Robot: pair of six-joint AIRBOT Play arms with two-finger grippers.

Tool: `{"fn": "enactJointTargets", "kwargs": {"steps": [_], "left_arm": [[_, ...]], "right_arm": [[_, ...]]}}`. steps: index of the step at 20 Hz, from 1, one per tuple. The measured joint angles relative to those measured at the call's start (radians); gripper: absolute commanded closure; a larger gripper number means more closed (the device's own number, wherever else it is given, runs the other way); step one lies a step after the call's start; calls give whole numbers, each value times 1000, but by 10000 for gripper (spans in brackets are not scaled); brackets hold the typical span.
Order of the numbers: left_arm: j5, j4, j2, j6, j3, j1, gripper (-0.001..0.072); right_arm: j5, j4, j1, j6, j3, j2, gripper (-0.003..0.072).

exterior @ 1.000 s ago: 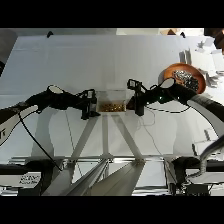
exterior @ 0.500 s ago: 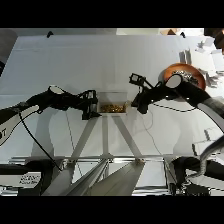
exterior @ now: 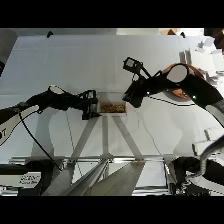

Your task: Fold the box and place the chain.

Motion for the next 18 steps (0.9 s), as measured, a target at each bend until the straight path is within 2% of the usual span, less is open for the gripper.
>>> {"fn": "enactJointTargets", "kwargs": {"steps": [5, 10, 13, 18], "left_arm": [[0, 0, 0, 0, 0, 0, 433], [0, 0, 0, 0, 0, 0, 433], [0, 0, 0, 0, 0, 0, 433], [0, 0, 0, 0, 0, 0, 433]], "right_arm": [[24, -5, 8, 80, 133, -51, 370], [37, -14, -45, 334, 361, -266, 366], [146, 22, -71, 460, 454, -413, 364], [406, 208, -82, 353, 501, -544, 364]]}}
